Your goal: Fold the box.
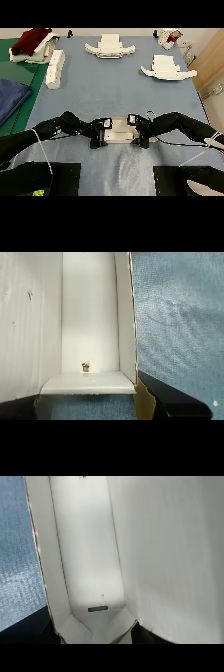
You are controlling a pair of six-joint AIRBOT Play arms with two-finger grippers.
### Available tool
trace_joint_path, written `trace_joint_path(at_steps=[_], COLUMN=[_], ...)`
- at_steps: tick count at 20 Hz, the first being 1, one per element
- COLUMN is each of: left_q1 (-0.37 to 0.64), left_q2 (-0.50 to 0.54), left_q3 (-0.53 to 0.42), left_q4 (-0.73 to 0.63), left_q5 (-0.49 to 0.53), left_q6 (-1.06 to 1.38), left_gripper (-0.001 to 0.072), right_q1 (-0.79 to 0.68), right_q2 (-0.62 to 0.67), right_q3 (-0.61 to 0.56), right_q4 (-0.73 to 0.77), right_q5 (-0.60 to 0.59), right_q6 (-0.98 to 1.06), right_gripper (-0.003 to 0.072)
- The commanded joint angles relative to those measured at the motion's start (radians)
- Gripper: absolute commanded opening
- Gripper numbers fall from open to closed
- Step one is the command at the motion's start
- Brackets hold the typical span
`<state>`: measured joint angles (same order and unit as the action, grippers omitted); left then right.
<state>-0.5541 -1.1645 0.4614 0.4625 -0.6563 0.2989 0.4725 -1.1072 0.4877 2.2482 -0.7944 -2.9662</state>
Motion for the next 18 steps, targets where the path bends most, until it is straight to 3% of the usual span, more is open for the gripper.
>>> trace_joint_path(at_steps=[1, 2, 3, 4, 18], left_q1=[0.001, 0.001, 0.001, 0.0, 0.0], left_q2=[0.0, 0.0, 0.0, 0.0, 0.0], left_q3=[0.0, 0.0, 0.0, 0.0, 0.0], left_q4=[0.001, 0.001, 0.002, 0.005, 0.005], left_q5=[0.019, 0.019, 0.018, 0.017, 0.018], left_q6=[-0.003, -0.003, -0.003, -0.002, -0.002], left_gripper=[0.0692, 0.0636, 0.0468, 0.039, 0.039], right_q1=[0.0, 0.0, 0.0, 0.0, 0.0], right_q2=[-0.001, -0.001, -0.001, -0.001, -0.001], right_q3=[0.001, 0.001, 0.001, 0.001, 0.001], right_q4=[-0.001, -0.001, -0.001, -0.001, -0.001], right_q5=[0.0, 0.0, 0.0, 0.0, 0.0], right_q6=[-0.001, -0.001, -0.001, -0.001, -0.001], right_gripper=[0.0445, 0.0445, 0.0445, 0.0445, 0.0444])
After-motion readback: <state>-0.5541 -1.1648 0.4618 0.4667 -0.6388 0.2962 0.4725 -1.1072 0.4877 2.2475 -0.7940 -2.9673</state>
